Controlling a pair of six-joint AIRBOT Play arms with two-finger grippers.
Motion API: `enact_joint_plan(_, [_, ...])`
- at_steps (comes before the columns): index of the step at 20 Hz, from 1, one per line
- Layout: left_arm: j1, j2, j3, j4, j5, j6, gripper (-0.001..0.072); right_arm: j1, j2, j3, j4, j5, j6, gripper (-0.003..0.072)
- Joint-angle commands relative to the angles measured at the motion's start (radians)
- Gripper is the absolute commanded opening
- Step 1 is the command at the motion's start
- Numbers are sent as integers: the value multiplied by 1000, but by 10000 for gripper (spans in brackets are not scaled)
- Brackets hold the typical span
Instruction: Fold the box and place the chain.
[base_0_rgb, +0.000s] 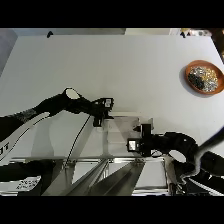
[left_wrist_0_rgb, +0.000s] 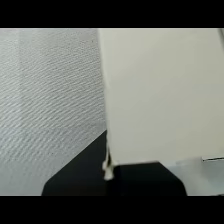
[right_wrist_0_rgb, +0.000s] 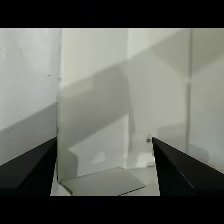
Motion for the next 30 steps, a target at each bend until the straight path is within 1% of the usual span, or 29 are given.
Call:
enact_joint_plan(1, [0,0,1,0,0,0,11,-67,-11,26,-18,-29,0,651])
enact_joint_plan(3, [0,0,1,0,0,0,11,-107,-11,55,-34,-25,0,651])
enact_joint_plan(6, [0,0,1,0,0,0,11,-130,-11,97,-36,16,0,651])
enact_joint_plan(11, [0,0,1,0,0,0,11,-130,-11,101,-32,87,1,651])
enact_joint_plan(17, [0,0,1,0,0,0,11,-130,-11,111,-32,116,6,651])
enact_joint_plan(20, [0,0,1,0,0,0,11,-140,-11,111,-31,119,53,651])
enact_joint_plan(24, [0,0,1,0,0,0,11,-242,-11,111,-15,120,106,651])
enact_joint_plan(27, [0,0,1,0,0,0,11,-246,-11,111,22,102,106,651])
enact_joint_plan(30, [0,0,1,0,0,0,11,-246,-11,111,25,58,99,651])
